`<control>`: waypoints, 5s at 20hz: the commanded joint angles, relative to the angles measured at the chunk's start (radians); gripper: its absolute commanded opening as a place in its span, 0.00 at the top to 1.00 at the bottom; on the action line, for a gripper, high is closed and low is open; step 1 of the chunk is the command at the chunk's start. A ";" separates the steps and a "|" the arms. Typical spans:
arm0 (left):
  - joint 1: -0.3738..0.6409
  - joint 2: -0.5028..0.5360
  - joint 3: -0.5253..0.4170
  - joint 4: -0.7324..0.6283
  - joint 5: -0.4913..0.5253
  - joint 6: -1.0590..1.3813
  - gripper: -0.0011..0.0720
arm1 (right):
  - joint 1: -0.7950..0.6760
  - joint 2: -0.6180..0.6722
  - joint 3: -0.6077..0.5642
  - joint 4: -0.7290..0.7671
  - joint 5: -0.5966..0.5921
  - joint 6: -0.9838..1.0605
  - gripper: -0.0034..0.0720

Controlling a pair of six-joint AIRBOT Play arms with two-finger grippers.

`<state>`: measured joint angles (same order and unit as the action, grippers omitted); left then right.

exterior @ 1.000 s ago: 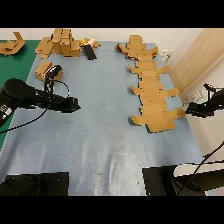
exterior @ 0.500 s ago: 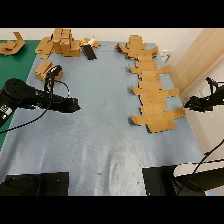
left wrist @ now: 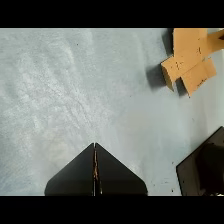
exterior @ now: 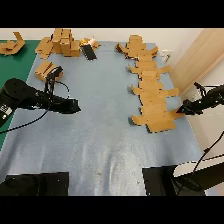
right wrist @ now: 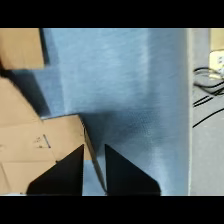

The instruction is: Fold the box.

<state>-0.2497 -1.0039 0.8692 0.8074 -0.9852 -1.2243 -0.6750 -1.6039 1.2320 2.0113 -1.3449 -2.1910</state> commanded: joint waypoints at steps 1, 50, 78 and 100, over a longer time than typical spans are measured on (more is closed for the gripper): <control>0.001 -0.001 0.000 0.000 -0.018 0.005 0.94 | 0.021 -0.010 0.001 0.022 -0.146 -0.008 0.94; 0.256 -0.424 -0.017 -0.411 -0.248 0.484 0.22 | 0.957 0.757 -0.860 0.496 0.486 -0.079 0.95; 0.077 -0.682 0.076 -0.545 -0.423 0.808 0.60 | 0.956 0.731 -0.859 0.482 0.458 -0.026 0.95; 0.056 -0.613 0.085 -0.566 -0.393 0.924 0.97 | 0.869 0.732 -0.782 0.219 0.551 0.259 0.56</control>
<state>-0.1810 -1.6581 0.9516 0.2588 -1.3861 -0.3187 0.2436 -0.8722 0.4049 2.3871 -0.8188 -2.0979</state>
